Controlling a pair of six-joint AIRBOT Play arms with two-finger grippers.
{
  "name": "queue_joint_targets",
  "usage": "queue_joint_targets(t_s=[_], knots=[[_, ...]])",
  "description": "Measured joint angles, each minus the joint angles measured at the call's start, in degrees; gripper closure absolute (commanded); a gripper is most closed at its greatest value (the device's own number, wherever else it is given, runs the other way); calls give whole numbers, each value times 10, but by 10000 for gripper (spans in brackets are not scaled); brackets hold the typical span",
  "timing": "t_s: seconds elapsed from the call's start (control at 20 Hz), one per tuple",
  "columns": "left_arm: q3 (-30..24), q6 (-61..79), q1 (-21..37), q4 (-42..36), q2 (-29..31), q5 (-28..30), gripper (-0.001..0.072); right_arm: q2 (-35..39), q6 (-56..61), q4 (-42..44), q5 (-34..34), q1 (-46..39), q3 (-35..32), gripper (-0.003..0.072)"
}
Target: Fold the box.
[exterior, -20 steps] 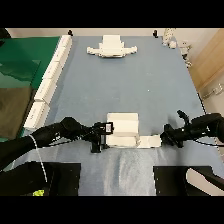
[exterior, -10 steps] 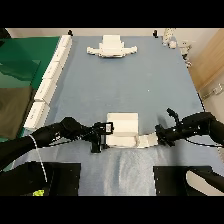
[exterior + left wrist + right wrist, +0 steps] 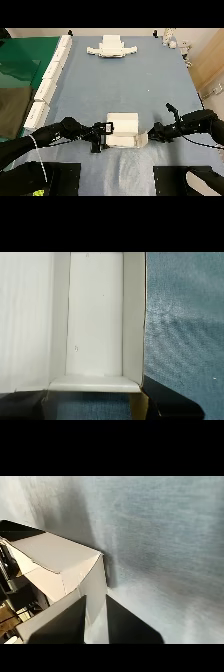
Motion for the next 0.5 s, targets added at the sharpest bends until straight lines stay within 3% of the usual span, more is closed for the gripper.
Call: queue_joint_targets(t_s=[0.1, 0.15, 0.5], knots=[[0, 0, 0, 0, 0, 0, 283, 1, 0, 0, 10, 21, 0, 428], [0, 0, 0, 0, 0, 0, 283, 2, 0, 0, 19, 37, 1, 325], [0, -1, 0, 0, 0, 0, 283, 2, 36, -24, 67, 123, 32, 319]])
